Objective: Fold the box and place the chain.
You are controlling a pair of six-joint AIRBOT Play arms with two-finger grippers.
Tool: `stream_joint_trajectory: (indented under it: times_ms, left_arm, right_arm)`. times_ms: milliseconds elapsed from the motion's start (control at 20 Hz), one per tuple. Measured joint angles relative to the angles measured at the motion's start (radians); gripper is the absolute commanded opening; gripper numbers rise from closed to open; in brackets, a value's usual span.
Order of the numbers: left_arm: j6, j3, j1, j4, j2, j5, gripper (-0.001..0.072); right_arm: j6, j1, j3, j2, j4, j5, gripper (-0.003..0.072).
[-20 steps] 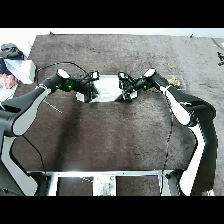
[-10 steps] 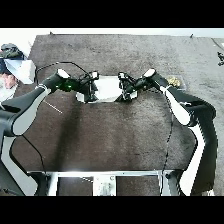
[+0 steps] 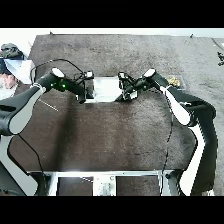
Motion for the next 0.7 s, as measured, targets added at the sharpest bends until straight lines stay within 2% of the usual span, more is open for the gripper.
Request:
stream_joint_trajectory:
  times_ms: [200, 400, 550, 700]
  left_arm:
    - [-0.080, 0.023, 0.034, -0.027, 0.070, -0.055, 0.0007]
    - [-0.317, 0.018, 0.087, -0.002, 0.227, 0.013, 0.0007]
    - [-0.526, -0.035, 0.168, 0.016, 0.298, 0.033, 0.0009]
    - [-0.686, -0.135, 0.248, 0.021, 0.323, 0.053, 0.0010]
  right_arm:
    - [0.000, 0.000, 0.000, 0.000, 0.000, 0.000, 0.0385]
    - [-0.002, 0.000, 0.000, 0.000, 0.000, 0.000, 0.0384]
    - [-0.002, 0.000, 0.000, 0.000, 0.000, 0.000, 0.0384]
    - [-0.002, 0.000, 0.000, 0.000, 0.000, 0.001, 0.0385]
